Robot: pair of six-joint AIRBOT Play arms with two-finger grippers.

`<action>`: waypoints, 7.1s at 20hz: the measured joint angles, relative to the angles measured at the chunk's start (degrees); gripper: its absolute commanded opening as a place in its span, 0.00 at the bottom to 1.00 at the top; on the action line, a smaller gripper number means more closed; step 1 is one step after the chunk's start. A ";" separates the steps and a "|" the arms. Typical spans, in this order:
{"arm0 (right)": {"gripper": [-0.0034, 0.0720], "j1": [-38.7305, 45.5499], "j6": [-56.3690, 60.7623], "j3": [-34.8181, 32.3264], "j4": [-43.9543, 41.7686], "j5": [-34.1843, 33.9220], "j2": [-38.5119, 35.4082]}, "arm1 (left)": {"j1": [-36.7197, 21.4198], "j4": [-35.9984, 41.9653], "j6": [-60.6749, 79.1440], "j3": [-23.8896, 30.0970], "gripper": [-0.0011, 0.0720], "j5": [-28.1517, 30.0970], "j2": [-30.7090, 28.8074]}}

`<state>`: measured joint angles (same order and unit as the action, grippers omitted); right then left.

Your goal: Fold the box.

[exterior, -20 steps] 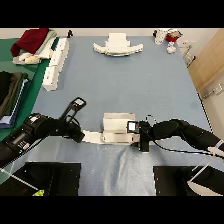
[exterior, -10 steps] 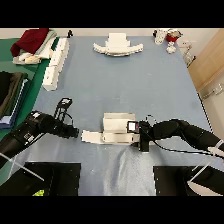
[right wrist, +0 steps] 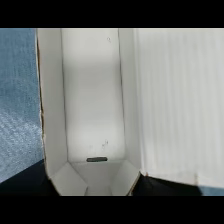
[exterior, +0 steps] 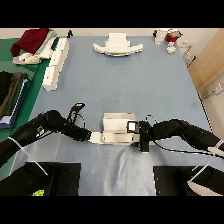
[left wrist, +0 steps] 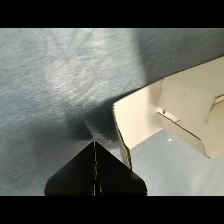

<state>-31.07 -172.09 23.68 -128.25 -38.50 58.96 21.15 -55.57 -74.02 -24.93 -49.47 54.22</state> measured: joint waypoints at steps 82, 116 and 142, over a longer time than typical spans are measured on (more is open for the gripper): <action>0.72 0.00 0.11 0.00 -0.09 -0.02 0.02 | 37.05 -33.59 -63.76 -31.10 0.04 -13.90 23.98; 0.72 -0.02 -0.02 0.00 0.00 0.00 0.00 | 37.11 -33.16 -60.54 -32.96 0.64 -22.67 11.41; 0.72 -0.02 0.00 0.00 -0.02 0.02 0.00 | 7.45 3.69 57.27 -3.85 0.97 -0.92 -5.90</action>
<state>-31.09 -172.09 23.68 -128.27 -38.48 58.96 28.60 -51.88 -16.75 -28.77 -50.39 48.31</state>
